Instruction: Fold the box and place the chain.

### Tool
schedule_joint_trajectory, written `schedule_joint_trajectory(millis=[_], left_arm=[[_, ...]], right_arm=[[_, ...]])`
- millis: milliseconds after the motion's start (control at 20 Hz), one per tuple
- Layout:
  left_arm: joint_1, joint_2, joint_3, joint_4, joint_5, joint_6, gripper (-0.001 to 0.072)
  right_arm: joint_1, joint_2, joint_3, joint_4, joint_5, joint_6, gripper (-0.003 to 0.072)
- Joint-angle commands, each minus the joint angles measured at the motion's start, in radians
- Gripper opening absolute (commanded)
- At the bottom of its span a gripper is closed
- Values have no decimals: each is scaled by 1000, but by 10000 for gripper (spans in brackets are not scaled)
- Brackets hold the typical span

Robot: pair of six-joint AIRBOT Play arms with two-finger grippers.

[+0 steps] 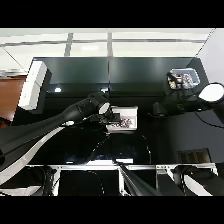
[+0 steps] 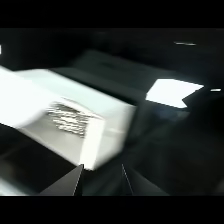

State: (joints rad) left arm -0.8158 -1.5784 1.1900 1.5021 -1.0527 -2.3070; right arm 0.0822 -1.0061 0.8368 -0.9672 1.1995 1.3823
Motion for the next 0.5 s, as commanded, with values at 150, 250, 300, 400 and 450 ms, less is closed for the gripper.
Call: schedule_joint_trajectory(millis=[150,250,300,400,450], left_arm=[[6,1,15,13,-6,-84,30],[6,1,43,17,-37,-84,386],[6,2,60,19,-61,-80,523],[-1,18,89,56,-128,-13,526],[-10,43,88,87,-159,26,526]], right_arm=[[-69,49,-23,-169,-35,-30,286],[-69,49,-37,-169,-45,-34,286],[-69,49,-40,-169,-48,-34,286],[-70,49,-40,-168,-50,-33,286],[-69,49,-40,-167,-49,-33,286]])
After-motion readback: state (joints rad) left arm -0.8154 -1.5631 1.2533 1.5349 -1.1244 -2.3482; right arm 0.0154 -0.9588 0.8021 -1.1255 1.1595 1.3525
